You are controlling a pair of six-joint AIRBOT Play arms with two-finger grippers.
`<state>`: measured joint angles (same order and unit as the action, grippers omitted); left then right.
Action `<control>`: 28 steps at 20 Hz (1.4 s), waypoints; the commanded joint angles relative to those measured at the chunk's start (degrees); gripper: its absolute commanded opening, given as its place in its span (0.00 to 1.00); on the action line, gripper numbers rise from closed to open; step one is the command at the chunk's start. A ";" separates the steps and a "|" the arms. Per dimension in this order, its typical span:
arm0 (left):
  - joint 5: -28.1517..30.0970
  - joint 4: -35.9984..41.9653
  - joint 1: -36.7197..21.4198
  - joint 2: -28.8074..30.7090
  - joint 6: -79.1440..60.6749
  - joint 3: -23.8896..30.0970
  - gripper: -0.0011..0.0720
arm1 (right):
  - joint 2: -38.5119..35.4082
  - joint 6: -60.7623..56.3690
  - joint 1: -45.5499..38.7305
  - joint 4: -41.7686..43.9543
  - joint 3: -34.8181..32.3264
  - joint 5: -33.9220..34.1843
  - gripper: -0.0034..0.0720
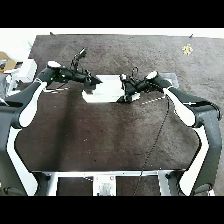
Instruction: Fold the box and place the chain.
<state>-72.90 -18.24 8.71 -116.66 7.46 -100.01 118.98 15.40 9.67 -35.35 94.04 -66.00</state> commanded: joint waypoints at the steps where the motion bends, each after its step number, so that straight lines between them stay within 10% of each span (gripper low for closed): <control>1: 4.92 0.22 0.00 0.02 0.00 0.02 0.03 | 0.02 0.02 0.00 0.00 -0.02 -0.04 0.56; 28: 10.54 -18.47 2.56 -0.48 9.05 0.20 0.03 | 0.04 0.02 0.00 0.00 -0.02 -0.02 0.56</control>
<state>-62.35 -34.57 11.29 -117.10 15.68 -99.81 119.00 15.40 9.65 -35.35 94.02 -66.02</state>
